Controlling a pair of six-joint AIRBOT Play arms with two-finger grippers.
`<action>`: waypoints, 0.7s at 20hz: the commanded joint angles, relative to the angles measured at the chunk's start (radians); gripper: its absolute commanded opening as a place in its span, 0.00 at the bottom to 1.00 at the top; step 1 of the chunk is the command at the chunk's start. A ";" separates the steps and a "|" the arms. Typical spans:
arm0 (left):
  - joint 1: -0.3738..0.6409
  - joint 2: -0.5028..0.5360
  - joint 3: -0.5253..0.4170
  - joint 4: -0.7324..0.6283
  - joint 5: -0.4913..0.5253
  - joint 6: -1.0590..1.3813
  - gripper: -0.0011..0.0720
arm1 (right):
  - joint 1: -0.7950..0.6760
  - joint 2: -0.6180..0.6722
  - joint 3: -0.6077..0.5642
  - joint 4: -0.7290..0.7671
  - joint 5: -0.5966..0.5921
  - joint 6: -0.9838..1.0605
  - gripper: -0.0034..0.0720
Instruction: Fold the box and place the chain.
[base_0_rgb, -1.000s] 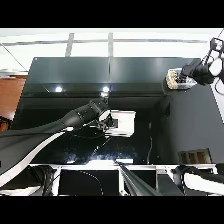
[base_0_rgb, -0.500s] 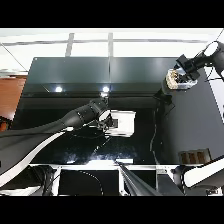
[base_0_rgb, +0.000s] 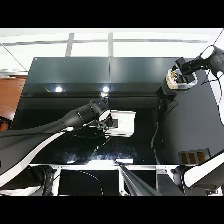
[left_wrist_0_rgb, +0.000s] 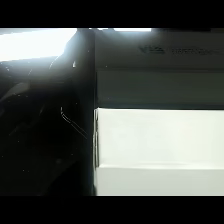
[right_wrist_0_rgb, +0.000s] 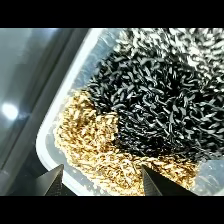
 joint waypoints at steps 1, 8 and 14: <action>0.000 -0.001 0.001 0.000 0.000 0.000 0.06 | -0.001 -0.030 0.001 0.008 -0.008 0.006 0.76; 0.000 -0.001 0.001 0.000 0.001 0.000 0.05 | 0.011 -0.068 0.001 0.044 -0.045 -0.039 0.67; 0.000 -0.001 0.001 0.000 0.001 0.000 0.05 | -0.009 -0.043 0.036 0.089 0.053 -0.208 0.11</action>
